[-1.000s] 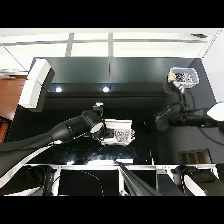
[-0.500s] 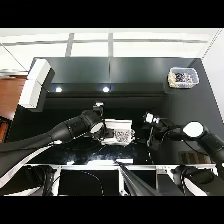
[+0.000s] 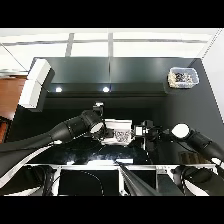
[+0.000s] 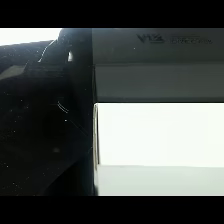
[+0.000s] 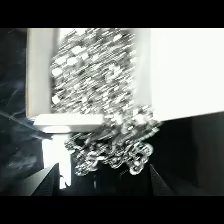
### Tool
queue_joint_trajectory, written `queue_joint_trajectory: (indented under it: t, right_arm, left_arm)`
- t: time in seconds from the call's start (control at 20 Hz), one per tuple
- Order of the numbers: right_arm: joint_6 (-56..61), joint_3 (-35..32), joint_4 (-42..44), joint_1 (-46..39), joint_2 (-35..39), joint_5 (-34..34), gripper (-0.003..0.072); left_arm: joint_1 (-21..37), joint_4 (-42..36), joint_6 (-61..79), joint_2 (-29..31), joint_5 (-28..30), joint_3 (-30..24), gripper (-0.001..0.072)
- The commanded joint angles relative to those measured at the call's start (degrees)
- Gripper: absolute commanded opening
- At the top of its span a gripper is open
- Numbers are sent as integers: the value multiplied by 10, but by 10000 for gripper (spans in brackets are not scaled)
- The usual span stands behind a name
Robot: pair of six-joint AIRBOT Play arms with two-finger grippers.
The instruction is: Fold the box and place the chain.
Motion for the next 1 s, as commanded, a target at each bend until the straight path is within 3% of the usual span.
queue_joint_trajectory:
  t: [0.0,0.65,0.7,0.75,0.9,0.95]
  right_arm:
    - [-27,0,21,5,-14,-21,714]
    - [-24,0,21,5,-30,-21,689]
    - [-23,0,21,5,-30,-19,500]
    - [-22,0,21,5,-30,-17,372]
    - [-21,0,21,5,-30,-18,361]
    - [-12,1,21,5,-30,-17,243]
  left_arm:
    - [0,0,0,0,0,0,33]
    - [0,0,0,0,0,0,33]
    - [0,0,0,0,0,0,33]
    - [0,0,0,0,0,0,33]
    - [0,0,0,0,0,0,33]
    - [0,0,0,0,0,0,33]
